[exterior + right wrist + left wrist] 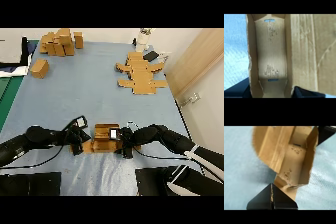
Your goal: Fold the box.
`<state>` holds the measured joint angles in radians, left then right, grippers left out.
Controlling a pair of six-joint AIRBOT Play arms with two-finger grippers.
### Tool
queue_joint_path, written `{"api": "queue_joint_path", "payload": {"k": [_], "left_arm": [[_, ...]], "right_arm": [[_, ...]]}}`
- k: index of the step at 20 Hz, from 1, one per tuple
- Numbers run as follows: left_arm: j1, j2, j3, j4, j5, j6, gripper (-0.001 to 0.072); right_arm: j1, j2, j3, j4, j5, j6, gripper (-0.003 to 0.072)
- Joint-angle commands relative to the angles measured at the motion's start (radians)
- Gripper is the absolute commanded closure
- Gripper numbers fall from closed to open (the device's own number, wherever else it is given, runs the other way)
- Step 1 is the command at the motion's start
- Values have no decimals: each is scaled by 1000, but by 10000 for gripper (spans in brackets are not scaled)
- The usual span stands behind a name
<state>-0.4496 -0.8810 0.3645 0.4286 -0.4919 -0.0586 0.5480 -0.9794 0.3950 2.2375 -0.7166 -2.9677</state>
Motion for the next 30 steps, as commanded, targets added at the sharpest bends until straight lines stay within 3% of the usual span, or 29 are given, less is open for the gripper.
{"api": "queue_joint_path", "payload": {"k": [1,4,5,7,10,14,17,30], "left_arm": [[71,217,0,414,-87,-724,698],[172,349,0,747,-219,-1452,698],[202,351,0,839,-287,-1578,698],[249,320,0,877,-391,-1641,699],[248,222,0,747,-402,-1584,699],[196,61,0,490,-325,-1419,699],[156,-11,0,414,-288,-1370,700],[25,-21,0,249,-184,-1292,700]], "right_arm": [[0,0,0,-1,0,0,115],[0,0,0,-1,0,0,115],[0,0,0,-1,0,0,115],[0,0,0,-1,1,0,115],[0,0,0,-1,0,0,115],[0,0,0,-1,0,0,115],[0,0,0,-1,0,0,115],[0,0,0,-1,0,0,115]]}}
